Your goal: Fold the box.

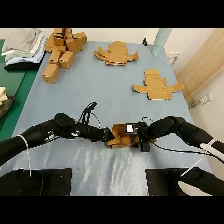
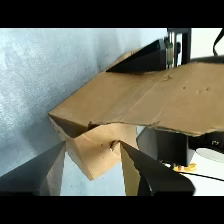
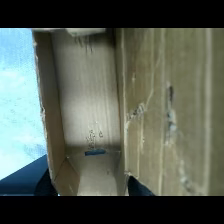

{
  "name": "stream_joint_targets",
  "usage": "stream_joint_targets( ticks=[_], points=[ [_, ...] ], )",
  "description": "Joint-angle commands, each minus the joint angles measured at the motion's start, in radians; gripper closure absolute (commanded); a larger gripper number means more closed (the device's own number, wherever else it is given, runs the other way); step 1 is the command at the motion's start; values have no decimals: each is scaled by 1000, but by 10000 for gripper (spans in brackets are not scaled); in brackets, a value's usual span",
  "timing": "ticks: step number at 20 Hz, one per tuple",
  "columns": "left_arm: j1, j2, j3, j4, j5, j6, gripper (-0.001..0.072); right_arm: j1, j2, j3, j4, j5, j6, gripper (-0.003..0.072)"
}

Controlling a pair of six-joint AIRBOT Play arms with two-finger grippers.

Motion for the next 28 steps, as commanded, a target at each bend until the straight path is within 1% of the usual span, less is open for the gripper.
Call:
stream_joint_targets(
  ticks=[1,2,5,6,7,8,11,14,18,23,26,28],
  points=[
    [-15,-1,21,68,48,-139,180,0,0,1,0,0,0,203],
    [-34,-1,40,156,71,-239,180,0,0,1,0,0,0,202],
    [-122,-2,119,565,79,-660,180,0,0,1,0,0,0,202],
    [-154,-5,145,676,77,-790,180,0,0,1,0,0,0,202],
    [-184,-13,175,768,68,-893,180,0,0,1,0,0,0,202],
    [-211,-26,207,830,51,-961,180,0,0,1,0,0,0,203],
    [-270,-85,293,947,-9,-1096,180,0,0,1,0,0,0,202],
    [-314,-151,369,1069,-125,-1237,180,0,0,1,0,0,0,202],
    [-384,-222,450,1174,-206,-1387,180,0,0,1,0,0,0,203],
    [-429,-309,553,1233,-312,-1488,181,0,0,1,0,0,0,202],
    [-436,-383,639,1258,-423,-1490,181,0,0,1,0,0,0,203],
    [-435,-430,680,1263,-473,-1490,180,0,0,1,0,0,0,202]
  ],
)
